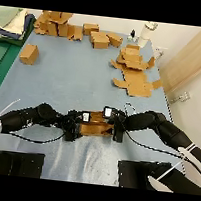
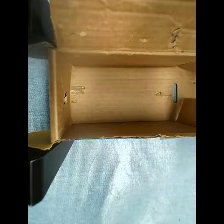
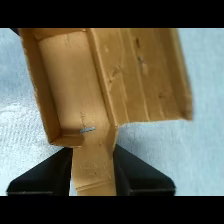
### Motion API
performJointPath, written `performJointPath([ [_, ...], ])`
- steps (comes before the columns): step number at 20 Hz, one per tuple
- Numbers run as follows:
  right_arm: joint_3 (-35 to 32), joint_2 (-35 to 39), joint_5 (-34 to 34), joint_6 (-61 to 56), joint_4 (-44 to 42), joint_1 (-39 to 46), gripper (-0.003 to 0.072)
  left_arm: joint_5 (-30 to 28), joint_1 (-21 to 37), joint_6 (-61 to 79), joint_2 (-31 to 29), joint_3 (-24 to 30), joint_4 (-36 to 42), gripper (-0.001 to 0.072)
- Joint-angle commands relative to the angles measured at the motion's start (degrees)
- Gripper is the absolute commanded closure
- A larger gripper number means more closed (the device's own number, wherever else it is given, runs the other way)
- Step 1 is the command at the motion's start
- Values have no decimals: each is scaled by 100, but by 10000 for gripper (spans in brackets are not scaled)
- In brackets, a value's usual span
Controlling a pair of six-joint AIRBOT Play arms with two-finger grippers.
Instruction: Fold the box.
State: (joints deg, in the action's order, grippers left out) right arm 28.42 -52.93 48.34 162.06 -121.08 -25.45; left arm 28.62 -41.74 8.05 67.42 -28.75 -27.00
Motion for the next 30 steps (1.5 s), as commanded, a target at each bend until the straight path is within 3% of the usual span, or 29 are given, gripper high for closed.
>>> performJointPath([
  [1,-4,-33,-155,7,-48,-223,333,2,-2,2,-2,0,0,232],
  [2,-4,-33,-140,9,-44,-304,432,0,-2,2,-2,0,0,232],
  [4,-4,-33,-151,63,-57,-415,530,2,-2,2,-2,0,0,232],
  [8,-7,-35,-389,109,-90,-614,543,2,-2,2,-2,0,0,232],
  [12,-4,-210,-439,107,-271,-754,313,0,-2,2,-2,0,-2,232],
  [13,-4,-275,-437,105,-345,-754,182,0,-2,2,-2,0,-2,233],
  [14,-4,-317,-433,105,-348,-754,140,2,-2,2,-2,0,0,232],
  [20,-4,-299,-420,-188,-111,-752,143,0,-2,2,-2,0,0,232],
  [21,-2,-260,-352,-522,50,-752,157,2,-2,2,-2,0,0,232],
  [23,24,-68,-111,-1394,595,-750,426,0,-2,2,-2,0,0,232],
  [25,52,247,120,-2402,1250,-748,549,2,-2,2,-2,0,0,232],
  [26,72,431,219,-3042,1637,-748,666,2,-2,2,-2,0,0,232],
  [30,295,1117,754,-7868,3591,-544,682,0,-2,2,-2,0,0,232],
])
